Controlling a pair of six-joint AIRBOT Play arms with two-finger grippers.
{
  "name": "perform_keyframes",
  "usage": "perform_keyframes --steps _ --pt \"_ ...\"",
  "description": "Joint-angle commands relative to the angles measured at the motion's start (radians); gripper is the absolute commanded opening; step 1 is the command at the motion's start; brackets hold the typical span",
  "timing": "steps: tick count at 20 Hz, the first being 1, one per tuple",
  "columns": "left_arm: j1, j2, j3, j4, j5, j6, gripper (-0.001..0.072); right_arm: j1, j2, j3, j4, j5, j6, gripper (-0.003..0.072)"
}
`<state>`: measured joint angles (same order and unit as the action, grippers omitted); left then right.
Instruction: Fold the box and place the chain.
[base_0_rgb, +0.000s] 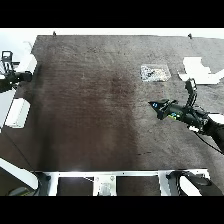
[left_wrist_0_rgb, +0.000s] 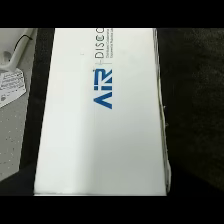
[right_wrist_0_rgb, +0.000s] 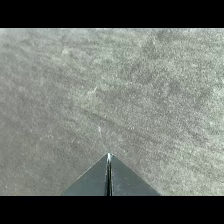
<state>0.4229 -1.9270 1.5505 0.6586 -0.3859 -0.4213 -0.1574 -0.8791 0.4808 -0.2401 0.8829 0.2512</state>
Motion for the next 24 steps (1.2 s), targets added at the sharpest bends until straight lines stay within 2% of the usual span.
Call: perform_keyframes --steps 1,2,3,4,6,9,12,14,15,17,18,19,20,21,24 --pt "0.0 -0.001 0.001 0.001 0.011 -0.046 0.069 0.001 0.0 -0.001 0.025 0.001 -0.001 0.0021" --pt "0.0 -0.001 0.001 0.001 0.009 -0.054 0.072 0.001 0.0 -0.001 0.03 0.001 -0.001 0.0104" --pt "0.0 -0.001 0.001 0.001 0.007 -0.058 0.072 0.001 0.0 -0.001 0.031 0.0 -0.001 0.0192" --pt "0.0 0.0 0.001 0.001 0.0 -0.059 0.072 0.001 0.0 -0.001 0.031 0.0 -0.001 0.022" --pt "0.0 0.001 0.001 0.001 -0.021 -0.059 0.072 0.001 0.0 -0.001 0.031 0.0 -0.001 0.0222" --pt "0.0 0.015 0.002 0.002 -0.054 -0.06 0.072 0.0 0.0 -0.001 0.031 0.0 -0.001 0.0286" --pt "0.0 0.069 0.002 0.003 -0.062 -0.055 0.072 0.0 0.0 -0.001 0.031 0.0 -0.002 0.0308" --pt "0.0 0.114 0.002 0.05 -0.067 -0.049 0.072 0.0 0.0 -0.001 0.031 0.0 -0.009 0.0424" --pt "0.0 0.138 0.002 0.08 -0.071 -0.049 0.072 0.0 0.0 -0.001 0.031 0.0 -0.009 0.0451" --pt "0.0 0.198 0.002 0.138 -0.095 -0.061 0.072 0.0 0.0 -0.001 0.031 0.0 -0.009 0.045" --pt "0.0 0.233 0.002 0.139 -0.117 -0.063 0.0715 0.0 0.001 -0.001 0.032 0.0 -0.008 0.0412" --pt "0.0 0.271 0.002 0.13 -0.15 -0.073 0.0641 0.0 0.001 -0.001 0.032 0.0 -0.008 0.0264" --pt "0.0 0.315 0.002 0.102 -0.205 -0.076 0.0289 0.0 0.001 -0.001 0.032 -0.001 -0.008 0.0066" --pt "-0.002 0.357 0.002 0.047 -0.258 -0.061 0.0029 0.0 0.001 0.0 0.033 -0.002 -0.008 0.0015" --pt "-0.01 0.475 0.001 -0.143 -0.403 0.023 0.0014 0.0 0.026 0.0 0.067 -0.021 -0.008 0.0013"
